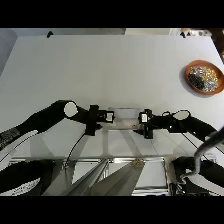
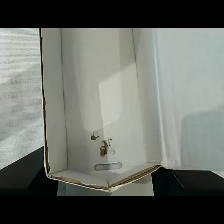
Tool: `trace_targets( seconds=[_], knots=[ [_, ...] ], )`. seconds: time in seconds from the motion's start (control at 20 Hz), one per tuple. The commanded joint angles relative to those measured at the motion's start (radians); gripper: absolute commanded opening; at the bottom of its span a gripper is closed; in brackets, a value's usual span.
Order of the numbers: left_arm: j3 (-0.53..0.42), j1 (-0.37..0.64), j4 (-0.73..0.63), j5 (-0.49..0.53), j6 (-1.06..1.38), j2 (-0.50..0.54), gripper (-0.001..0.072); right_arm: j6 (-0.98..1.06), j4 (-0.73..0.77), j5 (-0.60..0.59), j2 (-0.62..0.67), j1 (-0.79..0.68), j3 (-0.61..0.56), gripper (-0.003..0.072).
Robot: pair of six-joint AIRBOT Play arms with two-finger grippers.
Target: Fold the box and place the chain.
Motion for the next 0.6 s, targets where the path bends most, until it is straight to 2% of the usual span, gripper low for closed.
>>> trace_targets(
  seconds=[0.0,0.55],
  knots=[
    [0.000,-0.009,-0.024,0.000,0.031,-0.001,0.0270,0.000,0.000,0.000,0.000,0.000,0.000,0.0340],
    [0.000,0.019,-0.002,-0.076,-0.076,0.019,0.0271,0.000,0.000,0.000,0.000,0.000,0.000,0.0340]
  ],
)
